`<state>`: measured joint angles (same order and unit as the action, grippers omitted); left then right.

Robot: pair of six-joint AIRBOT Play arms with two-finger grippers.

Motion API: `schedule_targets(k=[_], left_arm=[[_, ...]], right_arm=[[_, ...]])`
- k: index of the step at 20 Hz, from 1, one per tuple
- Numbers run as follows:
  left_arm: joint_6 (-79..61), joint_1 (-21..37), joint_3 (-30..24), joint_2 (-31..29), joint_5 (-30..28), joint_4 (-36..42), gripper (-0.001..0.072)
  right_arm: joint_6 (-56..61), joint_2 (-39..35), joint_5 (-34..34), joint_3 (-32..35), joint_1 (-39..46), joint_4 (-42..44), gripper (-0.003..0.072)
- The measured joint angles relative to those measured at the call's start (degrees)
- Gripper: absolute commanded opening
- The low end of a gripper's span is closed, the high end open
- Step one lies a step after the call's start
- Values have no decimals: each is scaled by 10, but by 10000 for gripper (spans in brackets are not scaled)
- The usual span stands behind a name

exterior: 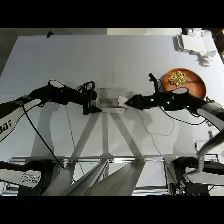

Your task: Fold the box and place the chain.

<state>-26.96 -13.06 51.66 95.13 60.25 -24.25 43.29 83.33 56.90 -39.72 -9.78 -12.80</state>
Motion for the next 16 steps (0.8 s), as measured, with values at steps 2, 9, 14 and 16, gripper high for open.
schedule_targets(k=[2,9,14,16], left_arm=[[0,0,0,0,0,0,376],[0,0,0,0,-1,0,376],[0,0,0,0,0,0,376],[0,0,0,0,0,0,376]], right_arm=[[-12,0,-16,0,-13,-2,477],[-21,0,-120,0,-63,-30,477],[-2,0,-174,-1,-91,-35,478],[0,0,-185,-3,-100,-40,555]])
